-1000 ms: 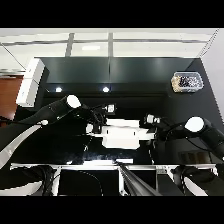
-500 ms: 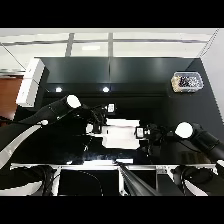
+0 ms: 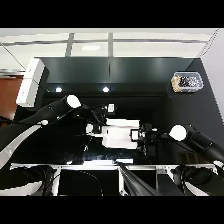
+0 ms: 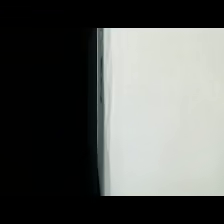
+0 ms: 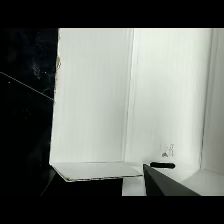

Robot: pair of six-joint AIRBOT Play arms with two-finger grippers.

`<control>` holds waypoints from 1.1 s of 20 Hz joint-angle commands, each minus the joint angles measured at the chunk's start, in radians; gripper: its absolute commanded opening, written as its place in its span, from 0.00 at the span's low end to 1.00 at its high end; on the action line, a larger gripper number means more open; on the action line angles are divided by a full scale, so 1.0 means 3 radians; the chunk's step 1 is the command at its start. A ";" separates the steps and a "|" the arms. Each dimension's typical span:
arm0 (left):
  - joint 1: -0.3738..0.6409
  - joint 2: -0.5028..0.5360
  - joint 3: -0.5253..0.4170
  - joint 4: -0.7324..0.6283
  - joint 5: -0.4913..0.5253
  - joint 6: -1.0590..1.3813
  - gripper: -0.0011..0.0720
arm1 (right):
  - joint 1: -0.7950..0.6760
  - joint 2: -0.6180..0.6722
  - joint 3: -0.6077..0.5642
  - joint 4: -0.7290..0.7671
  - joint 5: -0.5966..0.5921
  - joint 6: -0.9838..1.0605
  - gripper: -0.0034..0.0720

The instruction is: Fold the box and place the chain.

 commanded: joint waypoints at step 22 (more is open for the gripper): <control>-0.0001 -0.0003 -0.0001 0.0000 0.0003 0.0000 0.05 | 0.0013 0.0064 0.0263 -0.0533 0.0544 0.0259 0.81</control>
